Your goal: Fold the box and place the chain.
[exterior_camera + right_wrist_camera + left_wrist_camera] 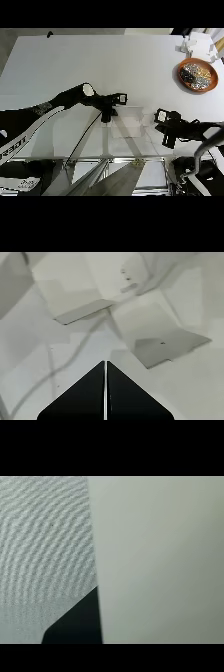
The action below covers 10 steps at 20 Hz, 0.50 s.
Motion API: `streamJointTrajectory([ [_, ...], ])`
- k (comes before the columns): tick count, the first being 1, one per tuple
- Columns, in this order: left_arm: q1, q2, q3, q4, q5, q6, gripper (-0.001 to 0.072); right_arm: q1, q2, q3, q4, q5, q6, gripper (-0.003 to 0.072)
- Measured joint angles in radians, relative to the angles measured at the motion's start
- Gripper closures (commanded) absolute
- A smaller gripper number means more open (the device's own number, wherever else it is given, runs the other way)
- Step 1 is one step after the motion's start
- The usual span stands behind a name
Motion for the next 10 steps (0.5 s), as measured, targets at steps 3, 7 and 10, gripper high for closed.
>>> streamJointTrajectory([
  [3,0.0,0.0,0.0,0.0,0.0,0.0,0.0697,0.065,-0.037,0.0,0.021,-0.023,-0.072,0.0133],
  [7,0.0,0.0,0.0,0.0,0.001,0.0,0.0697,0.202,-0.128,-0.003,0.023,-0.09,-0.159,-0.0002],
  [10,0.0,0.0,0.0,0.0,0.0,0.0,0.0697,0.27,-0.166,-0.046,0.004,-0.194,-0.191,-0.0011],
])
